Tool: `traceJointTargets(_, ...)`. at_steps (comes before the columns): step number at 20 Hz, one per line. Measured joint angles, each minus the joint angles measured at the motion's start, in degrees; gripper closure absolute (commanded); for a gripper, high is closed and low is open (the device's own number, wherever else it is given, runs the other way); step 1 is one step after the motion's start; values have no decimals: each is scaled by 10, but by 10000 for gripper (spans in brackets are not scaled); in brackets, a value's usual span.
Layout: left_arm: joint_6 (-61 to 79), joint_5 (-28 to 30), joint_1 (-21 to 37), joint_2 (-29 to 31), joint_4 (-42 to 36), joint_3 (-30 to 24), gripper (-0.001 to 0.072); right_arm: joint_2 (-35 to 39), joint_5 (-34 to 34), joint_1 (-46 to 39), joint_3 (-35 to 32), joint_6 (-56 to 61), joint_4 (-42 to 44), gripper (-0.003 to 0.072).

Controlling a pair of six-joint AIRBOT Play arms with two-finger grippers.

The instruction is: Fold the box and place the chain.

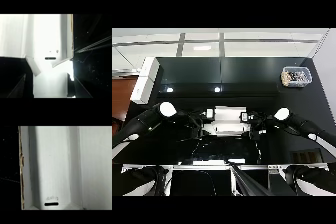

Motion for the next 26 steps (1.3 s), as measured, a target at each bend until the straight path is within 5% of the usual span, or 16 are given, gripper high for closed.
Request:
traceJointTargets(1,8,8,-4,-7,-5,1,107,0,0,0,0,0,0,553)
traceJointTargets(2,12,15,-7,-12,-13,1,339,0,0,0,0,0,0,553)
traceJointTargets(3,15,18,-9,-17,-21,2,471,0,0,0,0,0,0,553)
traceJointTargets(19,23,72,-50,-61,-153,2,494,0,0,0,0,0,0,554)
traceJointTargets(20,20,74,-50,-62,-153,2,601,0,0,0,0,0,0,553)
traceJointTargets(21,13,73,-49,-63,-151,2,632,0,0,0,0,0,0,553)
traceJointTargets(22,9,66,-49,-64,-146,2,623,0,0,0,0,0,0,554)
traceJointTargets(24,1,57,-49,-64,-137,2,151,0,0,0,0,0,0,553)
traceJointTargets(25,-3,56,-50,-65,-137,2,348,0,0,0,0,0,0,553)
traceJointTargets(26,-6,49,-51,-65,-133,2,641,0,2,0,0,0,2,553)
